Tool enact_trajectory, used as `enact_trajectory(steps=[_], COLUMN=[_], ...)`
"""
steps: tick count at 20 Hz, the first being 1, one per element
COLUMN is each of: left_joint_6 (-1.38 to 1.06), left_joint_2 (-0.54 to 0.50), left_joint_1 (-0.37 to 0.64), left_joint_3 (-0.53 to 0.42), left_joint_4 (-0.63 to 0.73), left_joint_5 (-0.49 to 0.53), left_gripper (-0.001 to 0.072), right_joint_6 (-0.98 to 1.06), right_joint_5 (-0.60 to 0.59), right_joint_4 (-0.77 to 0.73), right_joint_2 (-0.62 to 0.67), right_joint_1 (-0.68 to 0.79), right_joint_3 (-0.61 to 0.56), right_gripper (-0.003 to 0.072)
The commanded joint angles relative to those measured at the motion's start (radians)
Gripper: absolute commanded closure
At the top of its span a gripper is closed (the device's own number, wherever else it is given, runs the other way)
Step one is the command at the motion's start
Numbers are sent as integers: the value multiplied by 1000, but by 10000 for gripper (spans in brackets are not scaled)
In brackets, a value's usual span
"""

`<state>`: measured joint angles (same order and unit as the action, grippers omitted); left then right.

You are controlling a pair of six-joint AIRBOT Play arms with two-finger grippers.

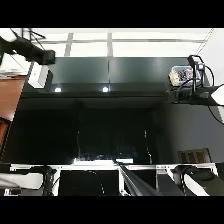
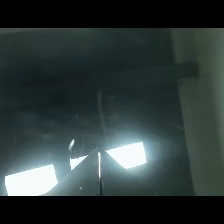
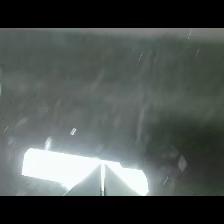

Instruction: Fold the box and place the chain.

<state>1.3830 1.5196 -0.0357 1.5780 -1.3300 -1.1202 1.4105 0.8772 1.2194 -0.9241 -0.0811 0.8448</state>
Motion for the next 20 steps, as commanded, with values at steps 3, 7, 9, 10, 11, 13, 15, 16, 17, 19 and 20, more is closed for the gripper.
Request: enact_trajectory(steps=[3,7,9,10,11,13,15,16,17,19,20], left_joint_6=[-26,-21,-21,-13,-14,-14,-14,-14,-14,-14,-14], left_joint_2=[-521,-697,-708,-708,-707,-705,-705,-705,-705,-704,-704], left_joint_1=[-172,-141,-136,-136,-137,-136,-136,-136,-136,-136,-136], left_joint_3=[-849,-1104,-1105,-1105,-1105,-1105,-1105,-1105,-1105,-1105,-1105], left_joint_4=[-8,-15,-18,-8,5,6,6,6,6,6,6], left_joint_5=[656,717,698,691,694,694,693,693,693,693,694], left_gripper=[681,681,681,681,681,681,681,681,681,681,681], right_joint_6=[-38,-38,-38,-38,-38,-38,-38,-38,-38,-38,-38], right_joint_5=[-475,-395,-359,-358,-358,-359,-359,-359,-359,-359,-359], right_joint_4=[127,124,124,124,124,124,124,124,124,124,124], right_joint_2=[2,-4,-4,-4,-4,-4,-4,-4,-4,-4,-4], right_joint_1=[-12,4,4,4,4,4,4,4,4,4,4], right_joint_3=[-190,-231,-231,-231,-231,-231,-231,-231,-231,-231,-231], right_gripper=[672,671,671,671,671,671,671,671,671,671,671])
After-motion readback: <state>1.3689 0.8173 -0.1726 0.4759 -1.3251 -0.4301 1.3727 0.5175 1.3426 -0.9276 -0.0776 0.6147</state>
